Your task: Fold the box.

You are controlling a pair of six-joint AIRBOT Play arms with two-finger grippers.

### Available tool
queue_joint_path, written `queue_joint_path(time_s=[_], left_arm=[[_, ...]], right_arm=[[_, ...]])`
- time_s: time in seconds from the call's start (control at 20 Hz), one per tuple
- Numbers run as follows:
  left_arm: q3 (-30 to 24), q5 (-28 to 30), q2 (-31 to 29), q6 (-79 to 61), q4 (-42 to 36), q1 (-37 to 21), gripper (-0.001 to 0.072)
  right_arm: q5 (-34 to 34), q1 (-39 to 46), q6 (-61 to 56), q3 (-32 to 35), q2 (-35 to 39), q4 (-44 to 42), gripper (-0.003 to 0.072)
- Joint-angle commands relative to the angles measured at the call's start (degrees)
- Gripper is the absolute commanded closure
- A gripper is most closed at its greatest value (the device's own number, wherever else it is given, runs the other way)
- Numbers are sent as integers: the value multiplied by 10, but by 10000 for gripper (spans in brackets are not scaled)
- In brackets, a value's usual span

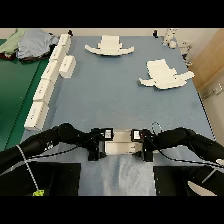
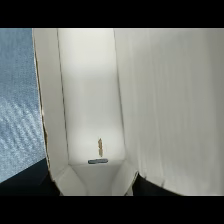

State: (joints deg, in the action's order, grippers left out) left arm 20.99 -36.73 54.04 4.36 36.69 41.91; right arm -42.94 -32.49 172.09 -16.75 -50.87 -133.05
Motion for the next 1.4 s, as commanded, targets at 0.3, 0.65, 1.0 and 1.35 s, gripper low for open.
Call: queue_joint_path(time_s=[0.3,0.65,1.0,1.35], left_arm=[[0,38,34,1,-9,6,16],[0,51,35,-25,-9,13,16],[0,25,48,-38,-12,13,288],[0,22,55,-35,-12,13,288]], right_arm=[[0,0,0,0,0,0,179],[0,0,0,0,0,0,179],[0,0,0,0,0,0,179],[0,0,0,0,0,0,178]])
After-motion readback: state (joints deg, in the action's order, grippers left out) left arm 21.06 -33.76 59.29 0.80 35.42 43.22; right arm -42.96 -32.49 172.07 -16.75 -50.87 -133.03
